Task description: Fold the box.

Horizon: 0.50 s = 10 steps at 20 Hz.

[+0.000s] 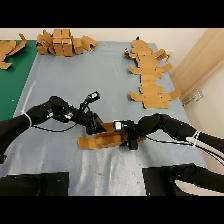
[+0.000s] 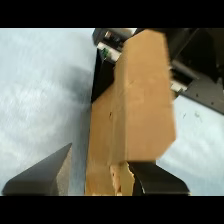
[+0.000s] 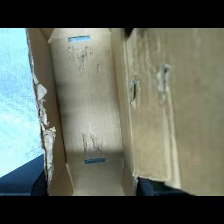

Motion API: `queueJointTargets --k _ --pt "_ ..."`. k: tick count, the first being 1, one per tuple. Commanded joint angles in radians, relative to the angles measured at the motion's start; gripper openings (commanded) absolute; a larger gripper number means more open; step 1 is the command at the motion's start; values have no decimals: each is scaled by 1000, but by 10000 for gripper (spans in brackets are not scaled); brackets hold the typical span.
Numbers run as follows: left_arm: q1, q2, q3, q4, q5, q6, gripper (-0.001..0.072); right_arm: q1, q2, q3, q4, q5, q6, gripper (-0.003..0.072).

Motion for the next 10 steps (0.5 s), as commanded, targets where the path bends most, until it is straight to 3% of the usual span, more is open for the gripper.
queueJointTargets --k 1,3,4,5,8,10 --pt "58 87 7 233 -40 -213 434 1 0 -1 0 0 0 533" --pt "84 171 7 359 -109 -331 430 1 0 -1 0 0 0 534" --pt "85 204 7 419 -142 -385 334 1 0 -1 0 0 0 533" --pt "85 231 6 471 -191 -488 7 1 0 -1 0 0 0 533" --pt "65 240 -6 415 -322 -813 12 1 0 -1 0 0 0 533" --pt "-15 240 -31 276 -284 -854 12 1 0 -1 0 0 0 533"
